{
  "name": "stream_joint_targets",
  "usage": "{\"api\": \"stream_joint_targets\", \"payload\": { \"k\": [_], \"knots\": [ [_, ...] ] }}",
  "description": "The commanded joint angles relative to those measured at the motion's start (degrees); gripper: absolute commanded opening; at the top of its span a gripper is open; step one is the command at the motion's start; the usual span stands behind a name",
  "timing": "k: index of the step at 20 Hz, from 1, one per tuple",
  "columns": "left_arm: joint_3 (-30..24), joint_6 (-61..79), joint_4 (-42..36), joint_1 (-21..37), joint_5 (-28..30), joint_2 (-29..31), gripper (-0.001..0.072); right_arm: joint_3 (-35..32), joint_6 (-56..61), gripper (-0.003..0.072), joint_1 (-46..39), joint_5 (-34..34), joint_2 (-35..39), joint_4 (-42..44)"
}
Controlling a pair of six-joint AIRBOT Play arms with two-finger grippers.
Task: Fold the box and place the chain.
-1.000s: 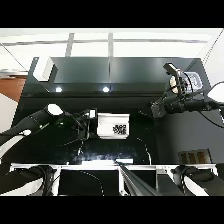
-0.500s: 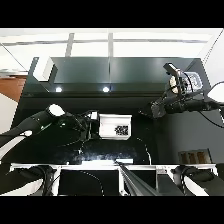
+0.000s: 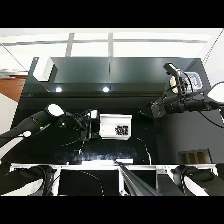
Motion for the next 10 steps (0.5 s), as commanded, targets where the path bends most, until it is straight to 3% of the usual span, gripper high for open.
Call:
{"api": "stream_joint_targets", "payload": {
  "k": [1,10],
  "knots": [
    [0.0,-0.4,0.0,0.0,0.0,0.1,0.0718,0.0,0.0,0.0574,0.0,0.0,0.0,0.0],
    [0.0,1.0,-2.8,-0.1,0.2,0.0,0.0718,0.0,0.0,0.0574,0.0,0.0,0.0,0.0]
  ]
}}
